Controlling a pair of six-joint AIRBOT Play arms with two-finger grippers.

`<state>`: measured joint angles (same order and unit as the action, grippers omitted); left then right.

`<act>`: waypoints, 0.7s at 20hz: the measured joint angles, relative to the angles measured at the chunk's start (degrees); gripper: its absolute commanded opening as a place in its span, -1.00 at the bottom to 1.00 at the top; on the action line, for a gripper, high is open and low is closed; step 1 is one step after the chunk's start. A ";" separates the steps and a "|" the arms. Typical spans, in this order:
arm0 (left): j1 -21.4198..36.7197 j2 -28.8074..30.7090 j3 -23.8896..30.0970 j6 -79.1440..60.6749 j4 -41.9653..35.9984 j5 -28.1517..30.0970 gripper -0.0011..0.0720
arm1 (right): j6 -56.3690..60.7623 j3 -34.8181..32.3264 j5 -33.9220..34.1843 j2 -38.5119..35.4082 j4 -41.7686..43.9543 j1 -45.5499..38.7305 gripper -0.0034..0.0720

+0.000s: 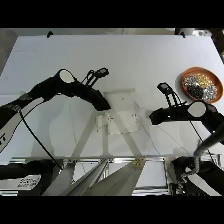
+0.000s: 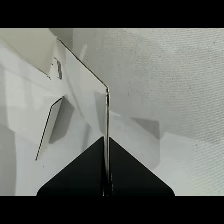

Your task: Fold the box and place the chain.

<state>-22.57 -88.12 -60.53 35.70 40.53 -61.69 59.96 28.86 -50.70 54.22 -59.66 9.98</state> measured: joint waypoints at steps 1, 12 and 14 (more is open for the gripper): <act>1.22 -0.09 0.02 -0.11 -0.35 -0.57 0.49 | 0.02 0.00 -0.17 0.00 -0.02 0.00 -0.87; 1.36 -5.03 0.00 -8.50 -11.43 -4.20 0.48 | 0.02 0.00 -0.92 0.00 -0.04 0.00 -0.87; 0.61 -5.68 0.00 -9.60 -12.70 -4.28 0.41 | 0.02 0.00 -0.94 0.00 -0.04 0.00 -0.87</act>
<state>-21.96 -93.80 -60.53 26.11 27.83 -65.98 59.99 28.86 -51.64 54.22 -59.70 9.98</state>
